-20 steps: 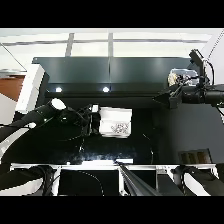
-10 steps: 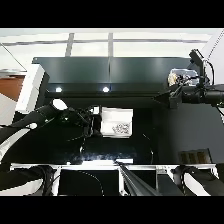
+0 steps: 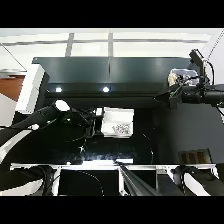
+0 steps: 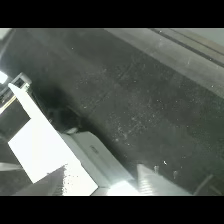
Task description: Fold the box and place the chain.
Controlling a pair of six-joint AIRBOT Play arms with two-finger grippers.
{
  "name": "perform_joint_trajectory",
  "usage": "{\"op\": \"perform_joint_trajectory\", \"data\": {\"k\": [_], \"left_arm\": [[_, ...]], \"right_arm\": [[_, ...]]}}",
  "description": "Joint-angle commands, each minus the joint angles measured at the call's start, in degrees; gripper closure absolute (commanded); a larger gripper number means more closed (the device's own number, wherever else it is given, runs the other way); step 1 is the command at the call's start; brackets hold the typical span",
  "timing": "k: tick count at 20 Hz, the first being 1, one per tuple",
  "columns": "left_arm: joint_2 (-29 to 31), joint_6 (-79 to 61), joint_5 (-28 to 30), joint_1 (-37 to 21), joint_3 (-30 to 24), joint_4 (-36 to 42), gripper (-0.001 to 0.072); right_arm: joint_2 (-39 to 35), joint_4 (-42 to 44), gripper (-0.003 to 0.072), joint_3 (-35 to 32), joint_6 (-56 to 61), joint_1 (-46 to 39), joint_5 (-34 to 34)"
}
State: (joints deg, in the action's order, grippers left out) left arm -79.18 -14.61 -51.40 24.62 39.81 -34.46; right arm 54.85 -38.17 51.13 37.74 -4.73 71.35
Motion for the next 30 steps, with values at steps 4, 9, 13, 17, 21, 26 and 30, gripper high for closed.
{"op": "perform_joint_trajectory", "data": {"k": [4,9,13,17,21,26,30], "left_arm": [[0.0,0.3,0.6,0.8,0.0,-1.3,0.0233],[0.0,0.3,0.6,0.8,0.0,-1.3,0.0277],[0.0,0.3,0.6,0.8,0.0,-1.3,0.0277],[0.0,0.3,0.6,0.8,0.0,-1.3,0.0277],[0.0,0.3,0.6,0.8,0.0,-1.3,0.0277],[0.0,0.3,0.6,0.8,0.0,-1.3,0.0277],[0.0,0.3,0.6,0.8,0.0,-1.3,0.0277]], "right_arm": [[0.0,0.0,0.0209,0.0,0.0,0.4,0.3],[5.0,-4.2,0.01,0.0,11.8,11.1,-7.2],[11.9,-4.3,-0.003,0.0,11.7,20.4,-20.0],[16.9,-4.3,-0.0028,0.0,9.0,24.1,-17.6],[17.0,-5.7,-0.0027,0.0,4.7,26.4,-14.8],[17.0,-7.8,-0.0028,0.0,-0.6,27.4,-8.3],[17.0,-10.3,-0.0028,0.0,-0.8,27.4,-7.4]]}}
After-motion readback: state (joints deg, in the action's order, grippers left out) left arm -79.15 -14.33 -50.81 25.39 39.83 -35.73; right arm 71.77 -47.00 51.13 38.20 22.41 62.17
